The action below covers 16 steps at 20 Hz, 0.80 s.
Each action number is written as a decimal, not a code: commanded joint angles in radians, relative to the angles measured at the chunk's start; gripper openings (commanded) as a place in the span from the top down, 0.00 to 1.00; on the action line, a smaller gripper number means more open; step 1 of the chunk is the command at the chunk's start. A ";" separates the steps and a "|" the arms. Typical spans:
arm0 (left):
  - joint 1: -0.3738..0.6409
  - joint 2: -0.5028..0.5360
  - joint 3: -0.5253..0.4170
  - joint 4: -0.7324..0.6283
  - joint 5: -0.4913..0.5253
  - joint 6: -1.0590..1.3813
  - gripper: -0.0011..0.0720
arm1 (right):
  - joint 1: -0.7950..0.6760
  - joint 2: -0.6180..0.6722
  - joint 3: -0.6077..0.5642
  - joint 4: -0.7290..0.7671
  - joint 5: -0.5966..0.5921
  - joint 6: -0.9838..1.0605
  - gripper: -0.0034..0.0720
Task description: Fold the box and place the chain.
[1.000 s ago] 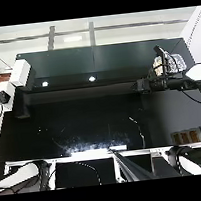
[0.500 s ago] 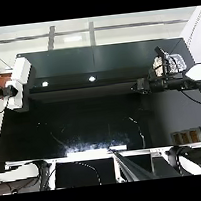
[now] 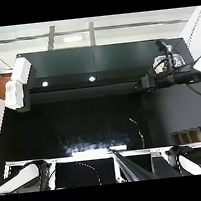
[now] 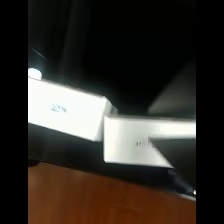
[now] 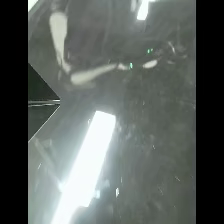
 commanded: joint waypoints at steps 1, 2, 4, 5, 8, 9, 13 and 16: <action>-0.061 0.133 0.040 -0.111 -0.123 -0.095 0.95 | -0.015 0.074 0.101 -0.203 0.047 0.050 0.90; -0.102 0.167 0.006 -0.129 -0.130 -0.122 0.95 | -0.011 0.121 0.088 -0.238 -0.005 0.063 0.90; -0.223 0.262 -0.136 -0.122 -0.072 -0.152 0.95 | 0.006 0.232 -0.007 -0.297 -0.163 0.100 0.90; -0.295 0.319 -0.244 -0.122 -0.018 -0.166 0.95 | 0.015 0.285 -0.085 -0.325 -0.248 0.128 0.90; -0.499 0.448 -0.571 -0.110 0.152 -0.191 0.95 | 0.020 0.360 -0.323 -0.347 -0.393 0.230 0.90; -0.549 0.466 -0.641 -0.079 0.196 -0.193 0.95 | 0.020 0.359 -0.380 -0.347 -0.415 0.230 0.90; -0.591 0.472 -0.666 -0.015 0.192 -0.233 0.95 | 0.019 0.359 -0.438 -0.370 -0.334 0.227 0.91; -0.591 0.471 -0.668 -0.014 0.195 -0.233 0.95 | 0.020 0.359 -0.438 -0.370 -0.323 0.227 0.90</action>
